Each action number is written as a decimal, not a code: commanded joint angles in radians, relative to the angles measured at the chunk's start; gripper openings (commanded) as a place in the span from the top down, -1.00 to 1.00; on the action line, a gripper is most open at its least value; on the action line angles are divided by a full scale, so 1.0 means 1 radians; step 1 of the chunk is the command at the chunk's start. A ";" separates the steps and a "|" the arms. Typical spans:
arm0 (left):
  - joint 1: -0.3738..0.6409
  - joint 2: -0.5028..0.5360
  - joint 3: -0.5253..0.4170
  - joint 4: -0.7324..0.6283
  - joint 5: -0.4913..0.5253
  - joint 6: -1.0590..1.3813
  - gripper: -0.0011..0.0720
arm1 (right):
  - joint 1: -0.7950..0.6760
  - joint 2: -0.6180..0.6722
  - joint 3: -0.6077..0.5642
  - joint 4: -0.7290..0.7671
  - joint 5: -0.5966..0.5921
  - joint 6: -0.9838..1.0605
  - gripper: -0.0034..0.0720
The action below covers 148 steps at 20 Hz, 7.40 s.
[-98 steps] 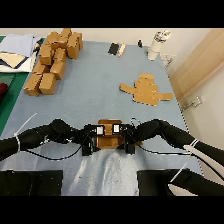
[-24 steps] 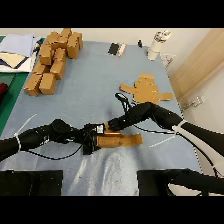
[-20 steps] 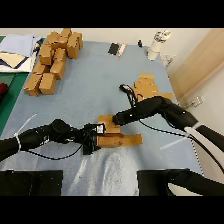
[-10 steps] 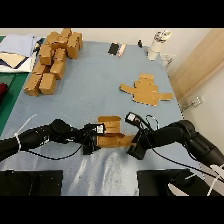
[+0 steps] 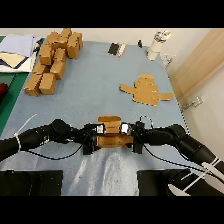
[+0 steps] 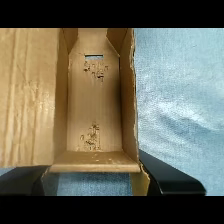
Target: Fold the box.
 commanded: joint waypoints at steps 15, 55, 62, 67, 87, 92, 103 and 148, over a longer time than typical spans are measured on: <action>0.001 0.000 0.001 0.000 -0.001 0.000 -0.47 | 0.134 -0.084 0.015 0.095 0.108 -0.111 0.32; 0.001 0.000 0.000 0.000 -0.007 0.000 -0.47 | -0.409 -0.249 0.079 0.250 -0.355 0.885 0.92; 0.001 0.000 0.001 0.000 -0.007 0.000 -0.47 | -0.344 -0.213 0.083 0.384 -0.360 0.870 0.91; 0.001 0.000 0.000 0.000 -0.007 0.000 -0.47 | -0.310 -0.089 0.109 0.386 -0.357 0.913 0.90; 0.001 0.000 0.001 0.000 -0.007 0.000 -0.47 | 0.121 -0.209 0.298 -0.082 -0.302 1.430 -0.06; 0.001 0.000 0.001 0.000 -0.007 0.000 -0.47 | 0.304 -0.404 0.503 -0.330 -0.503 1.759 -0.06; 0.001 0.000 0.001 0.000 -0.007 0.000 -0.47 | 0.389 -0.589 0.652 -0.377 -0.617 1.892 0.69; 0.001 0.000 0.001 0.000 -0.007 0.000 -0.47 | -0.120 -0.514 0.649 0.375 -0.472 0.823 0.91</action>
